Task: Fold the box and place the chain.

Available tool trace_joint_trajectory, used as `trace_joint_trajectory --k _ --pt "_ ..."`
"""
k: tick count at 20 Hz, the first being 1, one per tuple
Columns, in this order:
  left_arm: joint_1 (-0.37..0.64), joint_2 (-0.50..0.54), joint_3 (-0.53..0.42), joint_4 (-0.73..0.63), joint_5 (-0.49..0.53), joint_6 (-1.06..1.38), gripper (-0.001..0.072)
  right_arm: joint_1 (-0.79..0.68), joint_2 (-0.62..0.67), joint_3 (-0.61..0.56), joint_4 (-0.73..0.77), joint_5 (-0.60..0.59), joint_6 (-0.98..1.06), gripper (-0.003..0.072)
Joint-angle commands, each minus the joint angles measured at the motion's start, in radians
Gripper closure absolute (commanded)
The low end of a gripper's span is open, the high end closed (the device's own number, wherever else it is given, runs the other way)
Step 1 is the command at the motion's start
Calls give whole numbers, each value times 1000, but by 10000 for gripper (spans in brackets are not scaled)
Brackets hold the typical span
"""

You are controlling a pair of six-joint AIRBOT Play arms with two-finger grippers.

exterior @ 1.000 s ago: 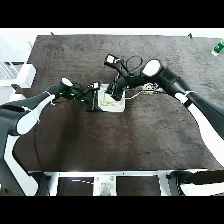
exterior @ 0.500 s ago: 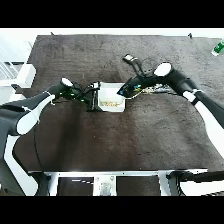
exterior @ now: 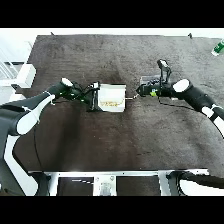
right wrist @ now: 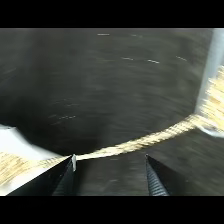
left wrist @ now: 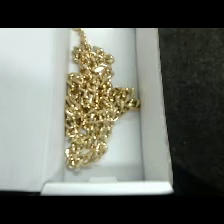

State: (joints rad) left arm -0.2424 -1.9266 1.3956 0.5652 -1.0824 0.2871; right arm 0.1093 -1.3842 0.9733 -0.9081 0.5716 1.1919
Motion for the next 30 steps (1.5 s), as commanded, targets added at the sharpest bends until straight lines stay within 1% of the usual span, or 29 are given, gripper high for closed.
trace_joint_trajectory --k 1,5,7,12,13,15,16,17,18,19,20,21,22,24,25,28,30 --pt "0 0 0 0 0 0 227 -22 -5 -90 -1 -182 124 194" --pt "0 0 0 0 0 0 227 -29 -47 -92 9 -214 145 194" --pt "0 0 0 0 0 0 227 -29 -91 -86 83 -245 143 194" --pt "0 0 0 0 0 0 227 18 -200 -15 116 -242 135 194" --pt "0 0 0 0 0 0 227 27 -208 2 115 -243 132 217" --pt "0 0 0 0 0 0 227 32 -210 27 115 -255 132 268" --pt "0 0 0 0 0 0 227 32 -210 34 116 -268 132 319" --pt "0 0 0 0 0 0 227 32 -210 36 116 -289 133 403" --pt "0 0 0 0 0 0 227 33 -212 37 120 -301 135 434" --pt "0 0 0 0 0 0 227 32 -216 37 132 -310 135 495" --pt "0 0 0 0 0 0 227 32 -220 37 132 -315 135 621" --pt "0 0 0 0 0 0 227 32 -220 37 135 -313 136 674" --pt "0 0 0 0 0 0 227 33 -213 36 135 -306 136 674" --pt "0 0 0 0 0 0 227 47 -163 36 134 -248 132 674" --pt "0 0 0 0 0 0 227 61 -114 36 129 -216 119 674" --pt "0 0 0 0 0 0 227 123 89 36 126 -188 47 674" --pt "0 0 0 0 0 0 227 164 211 36 119 -184 42 675"
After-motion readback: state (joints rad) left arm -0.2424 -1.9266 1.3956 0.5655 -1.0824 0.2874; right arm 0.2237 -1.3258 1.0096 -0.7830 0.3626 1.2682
